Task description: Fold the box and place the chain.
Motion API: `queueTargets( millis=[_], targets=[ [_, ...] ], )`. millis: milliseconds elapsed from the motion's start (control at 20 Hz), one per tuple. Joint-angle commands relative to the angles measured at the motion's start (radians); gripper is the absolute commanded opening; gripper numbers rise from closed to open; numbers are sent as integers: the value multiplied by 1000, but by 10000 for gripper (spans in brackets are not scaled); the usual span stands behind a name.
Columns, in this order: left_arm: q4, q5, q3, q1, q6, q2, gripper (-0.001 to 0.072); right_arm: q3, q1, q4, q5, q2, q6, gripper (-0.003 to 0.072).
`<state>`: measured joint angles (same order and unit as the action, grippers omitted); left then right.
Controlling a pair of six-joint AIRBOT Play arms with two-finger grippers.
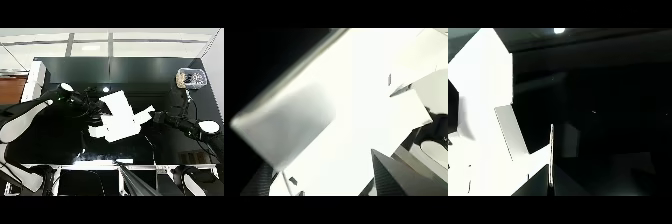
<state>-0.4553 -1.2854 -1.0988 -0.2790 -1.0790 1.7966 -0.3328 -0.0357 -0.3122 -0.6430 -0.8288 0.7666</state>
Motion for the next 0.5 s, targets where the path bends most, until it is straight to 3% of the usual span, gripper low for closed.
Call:
queueTargets(
  millis=[0, 150, 200, 250, 300, 350, 400, 450],
  targets=[
    [-9, -112, -75, -8, 39, 62, 551, 0, -1, -2, -12, 1, 0, 13],
    [-18, -164, -79, -7, 114, 63, 262, 0, 0, -3, -11, 1, 0, 13],
    [-27, -179, -79, -6, 133, 63, 256, 0, 0, -7, -11, 1, 0, 14],
    [-41, -178, -79, -6, 132, 63, 190, 0, 0, -29, -7, 1, 0, 14],
    [-55, -177, -79, -6, 132, 63, 79, -3, 3, -71, 0, 1, 0, 17],
    [-58, -178, -79, -6, 134, 63, 25, -10, 13, -103, -3, 1, 1, 177],
    [-58, -178, -79, -6, 134, 62, 25, -22, 34, -128, -26, 1, 3, 596],
    [-58, -179, -79, -6, 138, 61, 25, -42, 58, -159, -61, 1, 3, 720]
  ],
)
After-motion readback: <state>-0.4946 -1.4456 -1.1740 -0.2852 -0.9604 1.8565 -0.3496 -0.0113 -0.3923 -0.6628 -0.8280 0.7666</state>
